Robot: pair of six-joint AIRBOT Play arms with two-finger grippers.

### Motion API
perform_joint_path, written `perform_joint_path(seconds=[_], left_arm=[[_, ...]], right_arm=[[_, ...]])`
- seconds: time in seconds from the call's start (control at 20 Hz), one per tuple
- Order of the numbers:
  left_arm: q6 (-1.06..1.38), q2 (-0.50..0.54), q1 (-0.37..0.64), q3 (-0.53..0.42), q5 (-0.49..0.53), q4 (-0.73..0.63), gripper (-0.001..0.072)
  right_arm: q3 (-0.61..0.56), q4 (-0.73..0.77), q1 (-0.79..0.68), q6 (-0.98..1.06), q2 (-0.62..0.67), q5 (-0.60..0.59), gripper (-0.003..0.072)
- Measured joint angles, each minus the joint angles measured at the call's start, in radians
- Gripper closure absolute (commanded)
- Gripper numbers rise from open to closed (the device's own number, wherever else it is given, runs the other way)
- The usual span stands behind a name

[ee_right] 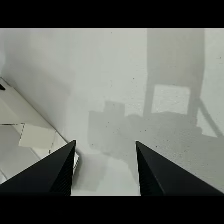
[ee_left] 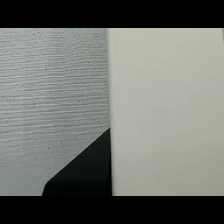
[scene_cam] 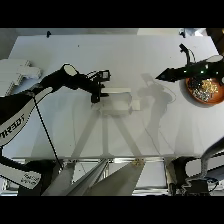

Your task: Fold the box and place the chain.

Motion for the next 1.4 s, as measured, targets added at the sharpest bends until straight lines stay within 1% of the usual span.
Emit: perform_joint_path(seconds=[0.25, 0.5, 0.75, 0.95, 1.2, 1.4], left_arm=[[0.0, 0.0, 0.0, 0.0, 0.0, 0.001, 0.0694], [0.0, 0.0, 0.0, 0.0, 0.0, 0.001, 0.0694], [0.0, 0.0, 0.0, 0.0, 0.0, 0.001, 0.0694], [0.0, 0.0, 0.0, 0.0, 0.0, 0.001, 0.0694], [0.0, 0.0, 0.0, 0.0, 0.0, 0.001, 0.0694], [0.0, 0.0, 0.0, 0.0, 0.0, 0.001, 0.0694]], right_arm=[[0.0, 0.002, 0.0, 0.0, 0.0, -0.003, 0.0288], [0.0, 0.039, 0.0, 0.0, 0.0, -0.001, 0.0288], [0.0, 0.076, 0.0, -0.001, 0.0, 0.029, 0.0288], [0.0, 0.111, 0.007, -0.045, 0.009, 0.09, 0.0273], [0.0, 0.135, 0.11, -0.116, 0.089, 0.139, 0.0264], [0.002, 0.054, 0.227, -0.144, 0.225, 0.126, 0.0264]])
